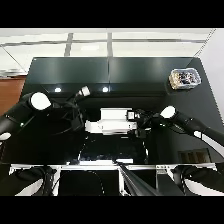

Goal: Fold the box and place the chain.

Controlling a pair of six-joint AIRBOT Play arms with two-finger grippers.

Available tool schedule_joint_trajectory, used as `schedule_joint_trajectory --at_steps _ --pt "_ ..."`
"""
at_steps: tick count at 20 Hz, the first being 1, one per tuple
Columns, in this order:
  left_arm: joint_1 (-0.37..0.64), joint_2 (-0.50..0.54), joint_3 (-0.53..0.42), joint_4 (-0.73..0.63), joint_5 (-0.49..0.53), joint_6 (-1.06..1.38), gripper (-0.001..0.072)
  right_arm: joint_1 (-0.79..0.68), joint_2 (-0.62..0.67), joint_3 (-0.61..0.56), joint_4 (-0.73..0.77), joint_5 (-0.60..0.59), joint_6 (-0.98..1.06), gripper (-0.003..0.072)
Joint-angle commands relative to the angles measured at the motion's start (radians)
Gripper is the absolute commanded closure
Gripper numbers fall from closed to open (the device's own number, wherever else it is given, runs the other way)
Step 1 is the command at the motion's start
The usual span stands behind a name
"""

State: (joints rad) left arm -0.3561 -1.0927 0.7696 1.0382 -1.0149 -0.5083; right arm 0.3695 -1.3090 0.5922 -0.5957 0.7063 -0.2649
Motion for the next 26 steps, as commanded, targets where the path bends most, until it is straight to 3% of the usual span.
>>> schedule_joint_trajectory --at_steps 1,2,5,9,14,15,18,20,22,26 --pt "-0.023 0.026 -0.062 0.009 -0.068 0.334 0.0219 0.0 0.0 0.0 0.0 0.0 0.0 0.0546" --pt "-0.032 0.025 -0.074 0.007 -0.001 0.376 -0.0011 0.0 0.0 0.0 0.0 0.0 0.0 0.0546" --pt "-0.053 0.001 -0.075 -0.034 0.138 0.413 -0.0002 0.0 0.0 0.0 0.0 0.0 0.0 0.0546" --pt "-0.104 -0.101 -0.065 -0.06 0.153 0.413 -0.0001 0.0 0.0 0.0 0.0 0.0 0.0 0.0546" --pt "-0.151 -0.154 -0.061 -0.118 0.187 0.407 0.0024 0.0 0.0 0.0 0.0 0.0 0.0 0.0546" --pt "-0.151 -0.155 -0.061 -0.124 0.212 0.407 0.0041 0.0 0.0 0.0 0.0 0.0 0.0 0.0546" --pt "-0.151 -0.155 -0.06 -0.129 0.246 0.407 0.0442 0.0 0.0 0.0 0.0 0.0 0.0 0.0546" --pt "-0.151 -0.155 -0.06 -0.148 0.193 0.408 0.0489 0.0 0.0 0.0 0.0 0.0 0.0 0.0545" --pt "-0.151 -0.155 -0.06 -0.155 0.151 0.408 0.0489 0.0 0.0 0.0 0.0 0.0 0.0 0.0546" --pt "-0.152 -0.156 -0.061 -0.219 0.188 0.408 0.0489 0.0 0.0 0.0 0.0 0.0 0.0 0.0546"
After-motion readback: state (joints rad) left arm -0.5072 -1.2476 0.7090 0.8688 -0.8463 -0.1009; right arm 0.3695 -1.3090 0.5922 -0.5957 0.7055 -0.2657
